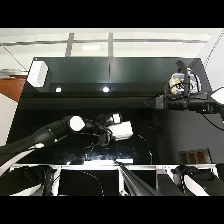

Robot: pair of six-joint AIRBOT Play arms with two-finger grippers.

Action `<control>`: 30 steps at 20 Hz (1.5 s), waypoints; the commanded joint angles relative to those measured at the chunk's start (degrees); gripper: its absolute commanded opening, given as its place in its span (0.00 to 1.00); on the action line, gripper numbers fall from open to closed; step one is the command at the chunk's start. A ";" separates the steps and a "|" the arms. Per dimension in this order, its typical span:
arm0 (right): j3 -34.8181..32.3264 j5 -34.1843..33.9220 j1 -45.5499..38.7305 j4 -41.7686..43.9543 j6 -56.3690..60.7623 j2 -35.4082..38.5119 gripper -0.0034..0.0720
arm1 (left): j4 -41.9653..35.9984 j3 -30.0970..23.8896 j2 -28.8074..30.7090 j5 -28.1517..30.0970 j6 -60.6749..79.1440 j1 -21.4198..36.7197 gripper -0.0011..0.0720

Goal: Fold the box and place the chain.

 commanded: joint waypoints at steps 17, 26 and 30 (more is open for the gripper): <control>0.07 -2.25 -0.02 0.00 0.07 0.04 0.11 | 20.44 6.23 4.44 -4.26 -26.84 74.62 0.51; 0.07 -3.48 -0.02 -0.02 1.75 0.04 0.11 | 18.71 22.77 -13.35 -7.89 -27.02 72.19 0.51; 0.07 -3.54 -0.02 -0.02 1.92 0.04 0.11 | 18.69 22.77 -14.49 -7.52 -27.04 71.04 0.51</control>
